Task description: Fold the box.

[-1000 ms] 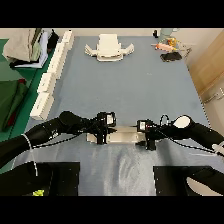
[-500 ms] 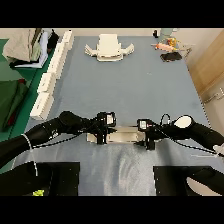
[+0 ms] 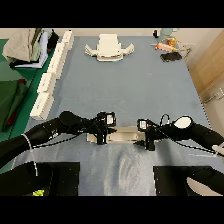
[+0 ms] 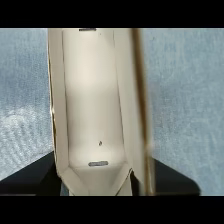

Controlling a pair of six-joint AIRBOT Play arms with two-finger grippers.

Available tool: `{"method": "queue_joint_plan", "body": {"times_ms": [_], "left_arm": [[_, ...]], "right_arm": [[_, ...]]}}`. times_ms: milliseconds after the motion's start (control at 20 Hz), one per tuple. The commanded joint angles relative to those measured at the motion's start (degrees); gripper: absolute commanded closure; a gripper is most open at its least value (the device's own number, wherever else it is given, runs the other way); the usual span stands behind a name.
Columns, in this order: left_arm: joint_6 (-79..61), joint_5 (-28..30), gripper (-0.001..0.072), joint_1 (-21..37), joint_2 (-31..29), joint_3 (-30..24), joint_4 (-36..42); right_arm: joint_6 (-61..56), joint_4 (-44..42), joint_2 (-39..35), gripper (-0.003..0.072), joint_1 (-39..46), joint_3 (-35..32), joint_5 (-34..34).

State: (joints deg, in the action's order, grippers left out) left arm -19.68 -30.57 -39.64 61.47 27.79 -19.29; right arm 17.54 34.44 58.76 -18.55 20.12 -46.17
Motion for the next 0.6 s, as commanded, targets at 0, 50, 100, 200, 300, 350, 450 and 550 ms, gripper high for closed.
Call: {"method": "queue_joint_plan", "body": {"times_ms": [0, 50, 100, 200, 300, 350, 450, 550], "left_arm": [[-0.02, 0.09, 0.0694, 0.00, -0.04, 0.00, 0.00], [0.00, 0.07, 0.0694, 0.00, -0.04, 0.00, 0.00], [0.00, 0.09, 0.0694, 0.00, -0.04, 0.00, 0.00], [0.00, 0.09, 0.0694, 0.00, -0.04, 0.00, 0.00], [0.00, 0.09, 0.0694, 0.00, -0.02, 0.00, 0.00], [0.00, 0.09, 0.0694, 0.00, -0.04, 0.00, 0.00], [0.00, 0.09, 0.0694, 0.00, -0.04, 0.00, 0.00], [0.00, 0.09, 0.0694, 0.00, -0.04, 0.00, 0.00]], "right_arm": [[-0.13, 0.50, 0.09, 0.0220, 0.00, -0.09, 0.22], [-0.17, 0.50, 0.09, 0.0219, 0.00, -0.09, 0.22], [-0.92, 0.50, 0.09, 0.0218, 0.00, -0.09, 0.22], [-1.77, 0.50, 0.09, 0.0218, 0.00, -0.07, 0.13], [-1.64, 0.50, 0.09, 0.0218, 0.00, -0.07, 0.13], [-1.64, 0.50, 0.09, 0.0218, 0.00, -0.07, 0.15], [-1.64, 0.50, 0.09, 0.0217, 0.00, -0.07, 0.15], [-1.64, 0.50, 0.09, 0.0218, 0.00, -0.07, 0.15]]}}
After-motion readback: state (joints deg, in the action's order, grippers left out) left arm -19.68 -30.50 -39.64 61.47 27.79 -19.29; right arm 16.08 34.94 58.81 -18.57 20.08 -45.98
